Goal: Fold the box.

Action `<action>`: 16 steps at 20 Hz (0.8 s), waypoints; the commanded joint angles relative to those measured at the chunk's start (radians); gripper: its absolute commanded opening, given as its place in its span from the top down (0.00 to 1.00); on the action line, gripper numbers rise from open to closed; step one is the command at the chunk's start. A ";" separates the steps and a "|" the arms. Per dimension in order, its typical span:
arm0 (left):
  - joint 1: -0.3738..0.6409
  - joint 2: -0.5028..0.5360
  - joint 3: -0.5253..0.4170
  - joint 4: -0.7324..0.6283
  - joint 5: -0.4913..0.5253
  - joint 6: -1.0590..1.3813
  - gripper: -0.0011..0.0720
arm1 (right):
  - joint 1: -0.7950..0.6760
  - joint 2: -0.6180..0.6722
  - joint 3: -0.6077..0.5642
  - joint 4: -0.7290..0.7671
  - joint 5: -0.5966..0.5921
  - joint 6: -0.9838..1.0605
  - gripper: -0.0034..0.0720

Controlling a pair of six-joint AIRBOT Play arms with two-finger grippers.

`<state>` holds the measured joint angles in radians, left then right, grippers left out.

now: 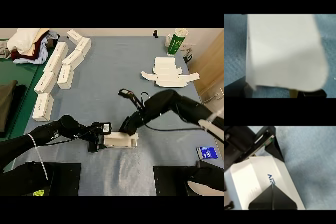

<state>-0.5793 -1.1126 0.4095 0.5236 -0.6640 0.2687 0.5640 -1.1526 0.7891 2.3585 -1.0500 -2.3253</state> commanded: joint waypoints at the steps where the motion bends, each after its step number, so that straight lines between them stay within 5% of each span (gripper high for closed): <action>1: 0.000 0.000 0.000 0.000 0.000 0.000 0.25 | 0.159 0.179 -0.188 -0.146 0.380 -0.051 0.95; 5: 0.000 0.000 0.000 0.000 0.000 0.000 0.25 | 0.292 0.271 -0.281 -0.221 0.526 -0.138 0.91; 7: 0.000 0.000 0.000 0.000 0.000 0.000 0.25 | 0.327 0.270 -0.283 -0.233 0.525 -0.198 0.49; 8: 0.000 0.000 0.000 0.000 0.000 0.000 0.25 | 0.342 0.270 -0.282 -0.233 0.525 -0.243 0.39; 11: 0.000 0.000 0.000 0.000 0.000 0.000 0.25 | 0.367 0.278 -0.282 -0.234 0.525 -0.341 0.39; 14: 0.000 0.000 0.000 0.000 0.000 0.000 0.25 | 0.373 0.257 -0.282 -0.235 0.518 -0.416 0.18; 16: 0.000 0.000 0.000 0.000 0.000 0.000 0.25 | 0.372 0.227 -0.282 -0.235 0.529 -0.484 0.18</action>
<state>-0.5793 -1.1126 0.4095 0.5232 -0.6643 0.2684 0.9268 -0.9012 0.5095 2.1281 -0.5350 -2.7014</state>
